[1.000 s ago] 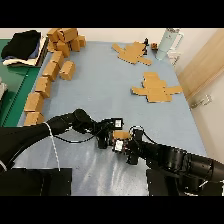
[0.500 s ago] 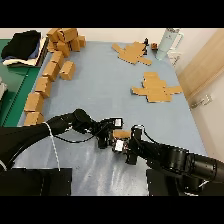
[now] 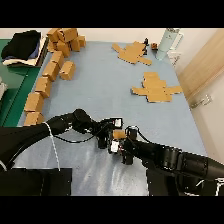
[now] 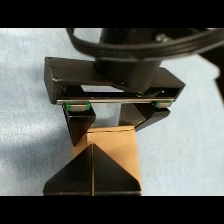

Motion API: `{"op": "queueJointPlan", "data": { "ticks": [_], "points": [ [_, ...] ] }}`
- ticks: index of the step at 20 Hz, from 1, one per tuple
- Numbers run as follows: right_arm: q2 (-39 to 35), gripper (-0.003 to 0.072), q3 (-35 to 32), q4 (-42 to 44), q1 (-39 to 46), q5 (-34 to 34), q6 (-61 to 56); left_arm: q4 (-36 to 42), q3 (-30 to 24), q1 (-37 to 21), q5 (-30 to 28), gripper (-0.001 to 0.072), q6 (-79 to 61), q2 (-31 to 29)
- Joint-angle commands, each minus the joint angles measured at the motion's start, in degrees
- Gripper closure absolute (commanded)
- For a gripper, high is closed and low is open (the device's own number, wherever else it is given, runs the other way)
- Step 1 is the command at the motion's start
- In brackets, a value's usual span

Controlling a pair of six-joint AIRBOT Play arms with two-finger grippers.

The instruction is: Fold the box.

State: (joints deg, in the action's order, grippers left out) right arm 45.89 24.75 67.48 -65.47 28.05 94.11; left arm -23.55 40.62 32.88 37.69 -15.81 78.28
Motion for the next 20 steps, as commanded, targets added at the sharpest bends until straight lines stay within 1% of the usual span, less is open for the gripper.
{"op": "queueJointPlan", "data": {
  "ticks": [1,8,20],
  "points": [
    [1.6,0.0680,0.0,1.0,0.0,-0.2,0.0,0.0,0.0,0.0,0.0,0.0234,0.0,0.0],
    [2.8,0.0680,0.0,1.0,0.1,0.0,0.0,0.0,0.0,0.0,0.0,0.0234,0.0,0.0],
    [3.3,0.0680,-0.1,2.4,0.1,3.8,0.0,0.0,0.0,0.0,0.0,0.0234,0.0,0.0]
  ]
}}
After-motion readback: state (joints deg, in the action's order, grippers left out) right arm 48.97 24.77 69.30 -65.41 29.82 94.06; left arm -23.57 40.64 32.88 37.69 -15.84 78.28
